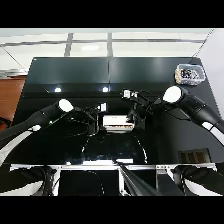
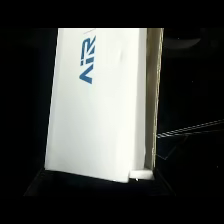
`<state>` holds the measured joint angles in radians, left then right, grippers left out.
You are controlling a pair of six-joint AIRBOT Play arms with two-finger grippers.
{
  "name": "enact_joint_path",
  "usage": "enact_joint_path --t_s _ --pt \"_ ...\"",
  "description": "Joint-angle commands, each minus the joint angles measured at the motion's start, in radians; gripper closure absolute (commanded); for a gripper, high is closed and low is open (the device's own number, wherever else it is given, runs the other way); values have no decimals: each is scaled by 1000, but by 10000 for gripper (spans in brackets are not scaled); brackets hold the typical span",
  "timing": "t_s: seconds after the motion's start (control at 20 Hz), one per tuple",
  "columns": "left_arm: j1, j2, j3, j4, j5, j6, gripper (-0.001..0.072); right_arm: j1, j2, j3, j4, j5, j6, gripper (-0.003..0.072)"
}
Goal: Fold the box and place the chain.
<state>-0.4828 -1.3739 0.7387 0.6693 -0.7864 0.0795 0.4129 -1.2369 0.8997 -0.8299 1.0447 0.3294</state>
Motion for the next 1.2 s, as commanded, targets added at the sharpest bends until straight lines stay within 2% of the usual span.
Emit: enact_joint_path --t_s 0.0,0.05,0.1,0.25,0.35,1.05,1.15 --pt "-1 0 -1 0 0 0 357 1 0 0 -13 10 3 481" --pt "-1 0 -1 0 0 0 357 1 0 0 -18 8 3 438" --pt "-1 0 -1 0 0 0 357 1 0 0 -23 8 3 437" --pt "-1 0 -1 0 0 0 357 1 0 0 -38 5 3 442" --pt "-1 0 -1 0 0 0 357 1 0 0 -38 1 3 511" --pt "-1 0 -1 0 1 0 357 2 -2 -13 -36 20 4 509" --pt "-1 -1 -1 0 1 0 357 2 -2 -13 -37 19 3 480"
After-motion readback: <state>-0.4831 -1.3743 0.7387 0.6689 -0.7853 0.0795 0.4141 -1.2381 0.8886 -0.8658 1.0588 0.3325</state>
